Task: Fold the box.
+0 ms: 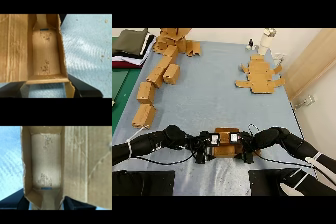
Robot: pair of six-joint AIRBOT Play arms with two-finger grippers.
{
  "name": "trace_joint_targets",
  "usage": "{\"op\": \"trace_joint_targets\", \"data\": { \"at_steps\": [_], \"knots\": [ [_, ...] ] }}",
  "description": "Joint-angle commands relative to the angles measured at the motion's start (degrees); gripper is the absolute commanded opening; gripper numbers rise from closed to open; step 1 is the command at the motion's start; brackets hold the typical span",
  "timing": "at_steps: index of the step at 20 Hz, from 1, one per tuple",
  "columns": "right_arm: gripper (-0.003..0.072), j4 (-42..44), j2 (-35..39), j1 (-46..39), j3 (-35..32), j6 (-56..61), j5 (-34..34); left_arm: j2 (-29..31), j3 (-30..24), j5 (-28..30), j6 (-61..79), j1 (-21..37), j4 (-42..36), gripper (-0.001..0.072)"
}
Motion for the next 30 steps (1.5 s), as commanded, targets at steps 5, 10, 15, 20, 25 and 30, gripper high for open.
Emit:
{"op": "trace_joint_targets", "data": {
  "at_steps": [5, 10, 15, 20, 25, 30],
  "knots": [
    [0.0500, 0.0, 0.0, 0.0, 0.1, 0.0, 0.0, 0.0, 0.0, 0.0, 0.0, 0.0, 0.0, 0.0533],
    [0.0500, 0.0, 0.0, 0.0, 0.1, 0.0, 0.0, 0.0, 0.0, 0.0, 0.0, 0.0, 0.0, 0.0533],
    [0.0718, 0.1, 0.6, 0.0, 0.2, 0.0, -0.5, 0.0, 0.0, 0.0, 0.0, 0.0, 0.0, 0.0533],
    [0.0718, -2.9, 5.1, 0.0, 0.2, 2.2, -0.5, 0.0, 0.0, 0.0, 0.0, 0.0, 0.0, 0.0533],
    [0.0719, -8.4, 13.0, 0.0, 0.2, 12.3, -8.5, 0.0, 0.0, 0.0, 0.0, 0.0, 0.0, 0.0533],
    [0.0716, -12.0, 23.4, 0.0, 0.2, 24.9, -13.3, 0.0, 0.0, 0.0, 0.0, 0.0, 0.0, 0.0533]
  ]
}}
